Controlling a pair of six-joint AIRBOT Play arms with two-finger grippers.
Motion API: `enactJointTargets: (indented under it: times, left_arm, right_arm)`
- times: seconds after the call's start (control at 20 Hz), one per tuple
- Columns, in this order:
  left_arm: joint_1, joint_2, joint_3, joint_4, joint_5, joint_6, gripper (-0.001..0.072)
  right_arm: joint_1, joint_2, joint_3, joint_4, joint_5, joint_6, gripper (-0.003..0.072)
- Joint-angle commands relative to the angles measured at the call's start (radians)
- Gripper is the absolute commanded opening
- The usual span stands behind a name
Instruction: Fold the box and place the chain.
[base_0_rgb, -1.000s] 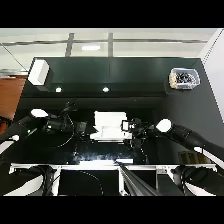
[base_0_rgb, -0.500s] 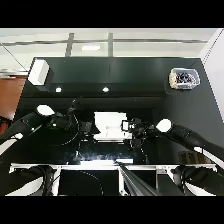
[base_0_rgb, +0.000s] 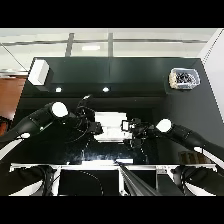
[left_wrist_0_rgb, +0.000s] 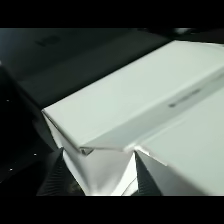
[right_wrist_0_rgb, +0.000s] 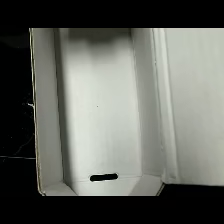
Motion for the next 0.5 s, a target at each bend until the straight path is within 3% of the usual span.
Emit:
enactJointTargets:
  times: [0.0, 0.25, 0.35, 0.45]
  left_arm:
    - [-0.091, -0.001, 0.041, 0.231, 0.010, -0.248, 0.0507]
    - [-0.208, -0.008, 0.066, 0.475, 0.004, -0.570, 0.0505]
    - [-0.232, -0.018, 0.077, 0.489, 0.002, -0.615, 0.0364]
    - [-0.248, -0.030, 0.084, 0.489, 0.004, -0.657, 0.0337]
  right_arm:
    - [0.001, 0.000, 0.001, 0.000, 0.000, 0.000, 0.0396]
    - [0.000, 0.000, 0.001, 0.000, 0.000, 0.000, 0.0396]
    - [0.001, 0.000, 0.001, 0.000, 0.000, 0.000, 0.0396]
    - [0.001, 0.000, 0.001, 0.000, 0.000, 0.000, 0.0396]
